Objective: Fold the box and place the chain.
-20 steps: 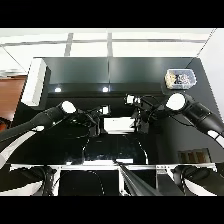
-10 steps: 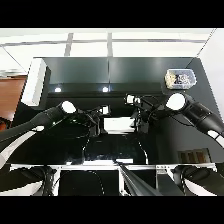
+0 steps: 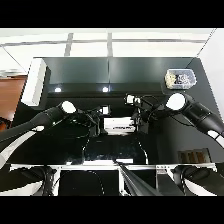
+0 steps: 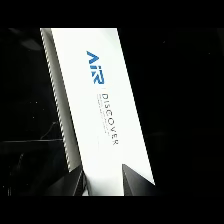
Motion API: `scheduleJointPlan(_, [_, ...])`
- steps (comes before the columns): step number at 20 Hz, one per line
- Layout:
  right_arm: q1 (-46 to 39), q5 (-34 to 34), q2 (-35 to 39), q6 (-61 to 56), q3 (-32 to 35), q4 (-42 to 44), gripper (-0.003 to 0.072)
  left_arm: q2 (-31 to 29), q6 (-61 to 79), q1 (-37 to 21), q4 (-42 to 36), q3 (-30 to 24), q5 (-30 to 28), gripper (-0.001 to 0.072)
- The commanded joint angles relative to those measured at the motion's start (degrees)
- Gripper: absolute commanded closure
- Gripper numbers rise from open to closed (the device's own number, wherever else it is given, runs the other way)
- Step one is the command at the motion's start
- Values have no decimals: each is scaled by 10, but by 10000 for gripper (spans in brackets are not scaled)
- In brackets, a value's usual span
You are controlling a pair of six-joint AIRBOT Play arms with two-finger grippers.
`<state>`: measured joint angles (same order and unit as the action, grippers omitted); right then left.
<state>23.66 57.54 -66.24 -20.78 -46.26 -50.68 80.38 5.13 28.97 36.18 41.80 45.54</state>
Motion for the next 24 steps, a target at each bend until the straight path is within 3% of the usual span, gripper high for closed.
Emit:
scheduleJointPlan(1, [0, 6, 0, 0, 0, -4, 407, 0, 0, 0, 0, 0, 0, 309])
scheduleJointPlan(24, [1, 11, 2, -20, 3, -4, 408, 0, 0, 0, 0, 0, 0, 309])
